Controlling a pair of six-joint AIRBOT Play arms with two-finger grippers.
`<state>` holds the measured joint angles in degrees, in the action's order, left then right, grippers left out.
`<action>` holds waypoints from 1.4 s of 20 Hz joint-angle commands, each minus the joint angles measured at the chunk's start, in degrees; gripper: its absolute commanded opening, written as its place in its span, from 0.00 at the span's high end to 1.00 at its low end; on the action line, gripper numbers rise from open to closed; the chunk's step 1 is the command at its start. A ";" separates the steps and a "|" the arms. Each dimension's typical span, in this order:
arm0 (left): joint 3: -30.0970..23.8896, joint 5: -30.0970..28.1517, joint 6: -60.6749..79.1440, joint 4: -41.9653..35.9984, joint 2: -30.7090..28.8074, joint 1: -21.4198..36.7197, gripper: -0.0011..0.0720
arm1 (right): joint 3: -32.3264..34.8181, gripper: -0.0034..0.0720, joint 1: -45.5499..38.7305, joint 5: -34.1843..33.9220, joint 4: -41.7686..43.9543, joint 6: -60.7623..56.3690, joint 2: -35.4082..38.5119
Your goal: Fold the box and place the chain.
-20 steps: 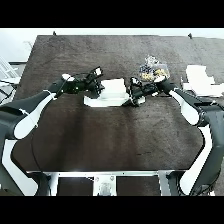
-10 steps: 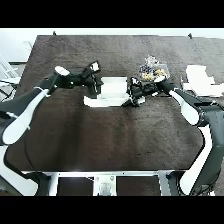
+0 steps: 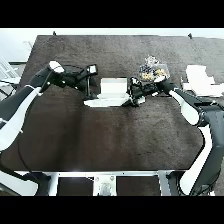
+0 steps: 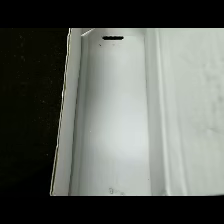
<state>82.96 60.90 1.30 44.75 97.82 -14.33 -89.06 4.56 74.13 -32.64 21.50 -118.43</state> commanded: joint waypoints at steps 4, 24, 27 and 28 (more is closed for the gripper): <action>-0.07 -5.18 -5.77 7.80 3.72 -2.40 0.03 | -0.02 0.28 0.02 0.02 0.04 -0.04 0.00; 0.04 -6.45 -5.75 6.27 6.51 -2.43 0.24 | -0.02 0.28 0.02 0.02 0.02 -0.04 0.00; 0.04 -6.36 -5.70 6.99 6.54 -3.23 0.26 | -0.02 0.28 0.02 0.02 0.04 -0.04 0.00; 0.04 -6.51 -5.42 7.32 6.54 -3.78 0.26 | -0.02 0.28 0.02 0.02 0.04 -0.04 0.00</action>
